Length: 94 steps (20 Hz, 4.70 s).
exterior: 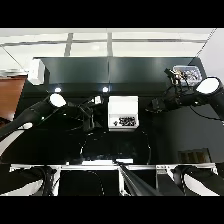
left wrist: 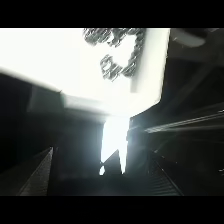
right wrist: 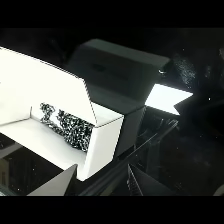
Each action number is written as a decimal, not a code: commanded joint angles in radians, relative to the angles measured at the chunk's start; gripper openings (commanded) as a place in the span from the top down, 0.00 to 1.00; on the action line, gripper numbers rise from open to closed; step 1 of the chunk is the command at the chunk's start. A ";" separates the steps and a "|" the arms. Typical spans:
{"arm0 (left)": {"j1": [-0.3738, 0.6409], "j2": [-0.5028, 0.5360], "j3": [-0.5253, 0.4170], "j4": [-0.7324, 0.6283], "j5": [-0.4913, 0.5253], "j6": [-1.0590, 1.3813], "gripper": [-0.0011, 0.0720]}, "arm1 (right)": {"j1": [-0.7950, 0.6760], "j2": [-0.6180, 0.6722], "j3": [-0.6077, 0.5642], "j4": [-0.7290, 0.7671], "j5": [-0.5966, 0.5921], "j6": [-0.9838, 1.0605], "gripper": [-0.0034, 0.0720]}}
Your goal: Fold the box and place the chain.
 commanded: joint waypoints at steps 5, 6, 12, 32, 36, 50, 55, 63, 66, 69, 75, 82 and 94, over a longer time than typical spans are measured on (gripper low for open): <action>-0.024 -0.096 0.009 -0.125 0.066 0.151 0.01 | 0.001 0.000 0.000 0.003 -0.018 0.001 0.46; -0.024 -0.101 0.009 -0.128 0.066 0.151 0.01 | 0.001 0.000 0.000 0.003 -0.018 0.001 0.46; -0.038 -0.116 0.009 -0.146 0.065 0.167 0.01 | 0.001 0.000 0.000 0.003 -0.037 0.001 0.46; -0.075 -0.159 0.067 -0.160 0.059 0.189 0.01 | 0.001 -0.002 0.000 0.003 -0.082 0.000 0.46; -0.076 -0.159 0.067 -0.160 0.065 0.188 0.38 | 0.002 -0.003 0.000 0.003 -0.103 0.000 0.46; -0.076 -0.159 0.067 -0.161 0.065 0.188 0.51 | 0.132 -0.236 0.016 0.277 -0.494 -0.133 0.01; -0.076 -0.159 0.067 -0.161 0.065 0.188 0.51 | 0.142 -0.234 0.091 0.213 -0.217 -0.612 0.01; -0.076 -0.159 0.067 -0.161 0.065 0.188 0.51 | 0.148 -0.195 0.150 0.095 0.162 -0.753 0.01; -0.076 -0.159 0.067 -0.160 0.065 0.188 0.51 | 0.175 -0.195 0.127 0.073 0.102 -0.765 0.01; -0.076 -0.159 0.067 -0.161 0.064 0.188 0.51 | 0.211 -0.195 0.079 0.057 0.005 -0.955 0.01; -0.076 -0.159 0.067 -0.161 0.065 0.188 0.51 | 0.232 -0.195 0.078 0.028 -0.033 -0.991 0.01; -0.076 -0.159 0.067 -0.161 0.064 0.188 0.51 | 0.233 -0.179 0.078 0.029 -0.028 -0.987 0.28; -0.076 -0.159 0.067 -0.161 0.064 0.188 0.51 | 0.246 -0.175 0.069 0.003 0.004 -0.968 0.56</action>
